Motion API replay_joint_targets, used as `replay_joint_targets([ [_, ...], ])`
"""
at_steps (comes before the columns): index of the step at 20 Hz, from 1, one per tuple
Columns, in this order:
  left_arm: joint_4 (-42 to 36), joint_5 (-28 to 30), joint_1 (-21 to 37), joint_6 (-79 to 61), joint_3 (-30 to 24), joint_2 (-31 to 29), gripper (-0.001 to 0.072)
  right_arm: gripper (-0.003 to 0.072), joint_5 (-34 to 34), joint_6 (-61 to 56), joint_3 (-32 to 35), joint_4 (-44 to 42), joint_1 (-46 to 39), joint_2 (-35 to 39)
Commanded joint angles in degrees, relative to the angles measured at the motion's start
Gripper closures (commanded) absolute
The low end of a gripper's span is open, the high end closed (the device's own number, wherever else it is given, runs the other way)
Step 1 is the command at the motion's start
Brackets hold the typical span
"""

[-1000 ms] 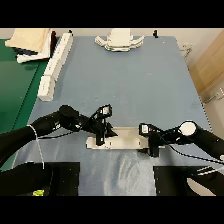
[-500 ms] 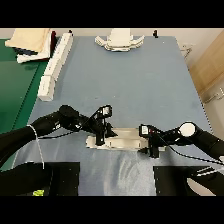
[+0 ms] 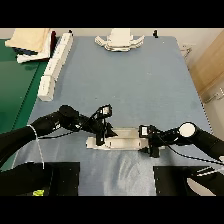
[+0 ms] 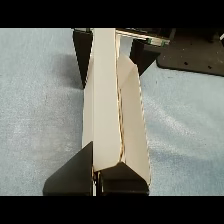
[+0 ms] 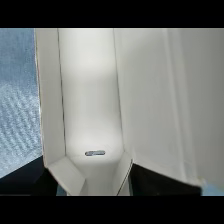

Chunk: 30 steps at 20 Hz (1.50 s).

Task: Fold the box.

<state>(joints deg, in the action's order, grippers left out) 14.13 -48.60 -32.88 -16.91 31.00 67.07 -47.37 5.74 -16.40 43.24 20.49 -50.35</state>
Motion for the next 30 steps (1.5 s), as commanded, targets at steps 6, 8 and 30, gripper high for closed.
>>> replay_joint_targets([
  [6,0.0,0.0,0.0,0.0,0.0,0.0,0.0697,-0.0034,0.2,0.3,0.0,-4.1,0.0,0.5],
  [8,0.0,0.0,0.0,0.0,0.0,0.0,0.0696,-0.0034,0.0,0.3,0.1,-3.8,0.0,0.8],
  [30,0.0,0.0,0.0,0.0,0.0,0.0,0.0697,0.0109,1.4,1.0,1.1,-3.2,0.0,0.1],
])
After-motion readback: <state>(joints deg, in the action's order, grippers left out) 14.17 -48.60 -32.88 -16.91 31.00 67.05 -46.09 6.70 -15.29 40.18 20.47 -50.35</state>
